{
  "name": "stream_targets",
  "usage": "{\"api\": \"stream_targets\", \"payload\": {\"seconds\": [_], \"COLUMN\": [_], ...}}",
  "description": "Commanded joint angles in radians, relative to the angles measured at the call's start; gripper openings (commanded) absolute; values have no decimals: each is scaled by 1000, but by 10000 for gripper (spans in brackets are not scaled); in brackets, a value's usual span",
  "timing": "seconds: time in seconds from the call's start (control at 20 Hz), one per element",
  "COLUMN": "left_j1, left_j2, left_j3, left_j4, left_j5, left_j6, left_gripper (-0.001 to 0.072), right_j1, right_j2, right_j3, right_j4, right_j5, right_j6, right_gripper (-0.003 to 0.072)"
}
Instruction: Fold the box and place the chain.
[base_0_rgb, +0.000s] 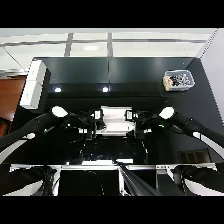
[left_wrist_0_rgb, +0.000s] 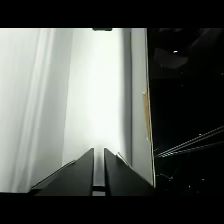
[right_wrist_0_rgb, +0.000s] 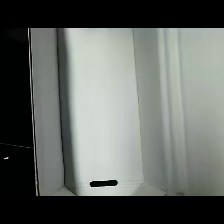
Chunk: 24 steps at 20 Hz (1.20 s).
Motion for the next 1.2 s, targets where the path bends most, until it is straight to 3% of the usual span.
{"api": "stream_targets", "payload": {"seconds": [0.0,0.05,0.15,0.35,0.45,0.65,0.85,1.0,1.15], "left_j1": [3,12,46,127,185,355,581,696,714], "left_j2": [0,1,35,210,315,422,351,212,56], "left_j3": [0,0,5,6,6,5,-53,-110,-118], "left_j4": [2,12,61,315,455,593,575,384,282], "left_j5": [5,5,-40,-80,-146,-199,-225,-330,-383], "left_j6": [-35,-76,-192,-584,-676,-1135,-1627,-1584,-1513], "left_gripper": [421,374,24,23,23,24,24,23,23], "right_j1": [0,0,0,0,0,0,0,0,0], "right_j2": [0,0,0,0,0,0,0,0,0], "right_j3": [0,0,0,0,0,0,0,0,0], "right_j4": [0,0,0,0,0,1,1,1,1], "right_j5": [1,1,1,1,1,1,1,1,1], "right_j6": [0,0,0,0,0,0,0,0,0], "right_gripper": [136,136,136,136,136,136,136,136,136]}}
